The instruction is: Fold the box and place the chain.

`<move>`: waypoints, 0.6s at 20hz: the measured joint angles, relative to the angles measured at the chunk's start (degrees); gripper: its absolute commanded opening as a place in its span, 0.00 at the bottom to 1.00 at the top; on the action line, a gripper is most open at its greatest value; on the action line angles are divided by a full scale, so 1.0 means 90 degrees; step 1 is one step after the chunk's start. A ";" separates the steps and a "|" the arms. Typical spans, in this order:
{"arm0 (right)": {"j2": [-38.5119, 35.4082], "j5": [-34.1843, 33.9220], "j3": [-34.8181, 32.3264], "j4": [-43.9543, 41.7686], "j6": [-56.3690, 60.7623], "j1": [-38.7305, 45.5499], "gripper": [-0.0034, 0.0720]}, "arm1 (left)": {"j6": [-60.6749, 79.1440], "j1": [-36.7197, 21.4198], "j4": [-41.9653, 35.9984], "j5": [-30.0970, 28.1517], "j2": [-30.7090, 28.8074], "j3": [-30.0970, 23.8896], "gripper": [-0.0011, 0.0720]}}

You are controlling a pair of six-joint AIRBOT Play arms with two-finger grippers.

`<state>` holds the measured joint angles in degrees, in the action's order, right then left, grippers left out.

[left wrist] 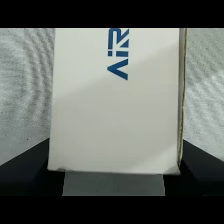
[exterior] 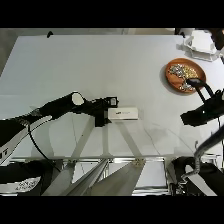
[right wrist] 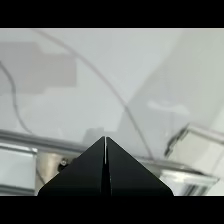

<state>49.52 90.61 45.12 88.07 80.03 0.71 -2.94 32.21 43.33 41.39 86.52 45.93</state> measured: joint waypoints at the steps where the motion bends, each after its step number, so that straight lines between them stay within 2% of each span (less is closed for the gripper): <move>1: 0.0000 0.0078 -0.0204 0.0029 0.0114 0.0051 0.07 | 0.0000 0.0000 0.0000 0.0000 0.0000 0.0000 0.39; 5: 0.0000 0.0165 -0.0748 0.0056 0.0595 0.0151 0.07 | 0.0010 0.0000 -0.0027 -0.0005 0.0000 -0.0002 0.39; 10: 0.0000 0.0102 -0.1088 -0.0619 0.0869 0.0177 0.07 | -0.0002 -0.0002 -0.0155 0.0034 0.0005 -0.0005 0.38; 11: -0.0002 0.0063 -0.1115 -0.0770 0.0901 0.0180 0.07 | -0.0005 -0.0002 -0.0170 0.0058 0.0010 -0.0005 0.34; 12: 0.0000 0.0032 -0.1132 -0.0882 0.0920 0.0182 0.07 | -0.0005 -0.0002 -0.0187 0.0097 0.0005 -0.0005 0.05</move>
<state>49.52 90.89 34.94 80.14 88.31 2.35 -2.98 32.18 41.65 42.26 86.56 45.89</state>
